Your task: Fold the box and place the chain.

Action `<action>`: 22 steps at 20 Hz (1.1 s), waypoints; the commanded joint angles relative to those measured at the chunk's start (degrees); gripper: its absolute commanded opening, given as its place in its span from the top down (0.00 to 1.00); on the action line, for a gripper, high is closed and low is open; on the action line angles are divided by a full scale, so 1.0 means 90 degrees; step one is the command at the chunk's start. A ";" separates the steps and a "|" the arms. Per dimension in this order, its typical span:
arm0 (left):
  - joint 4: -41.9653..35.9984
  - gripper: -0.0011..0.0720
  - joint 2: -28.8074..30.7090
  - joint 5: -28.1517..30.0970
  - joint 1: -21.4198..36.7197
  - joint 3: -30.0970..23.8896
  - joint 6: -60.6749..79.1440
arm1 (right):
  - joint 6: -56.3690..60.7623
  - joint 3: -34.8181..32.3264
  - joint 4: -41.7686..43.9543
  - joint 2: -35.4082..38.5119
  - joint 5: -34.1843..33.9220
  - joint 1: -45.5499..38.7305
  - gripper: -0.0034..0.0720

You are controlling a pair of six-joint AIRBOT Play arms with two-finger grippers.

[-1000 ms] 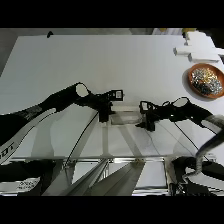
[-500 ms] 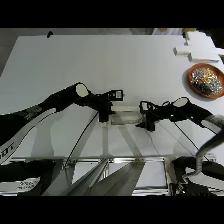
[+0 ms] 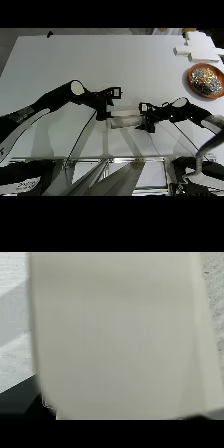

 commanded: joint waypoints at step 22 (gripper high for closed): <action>0.1311 0.98 0.0605 0.2812 -0.2203 0.0005 -0.4505 | -0.0007 0.0000 0.0007 0.0005 -0.0034 -0.0005 0.51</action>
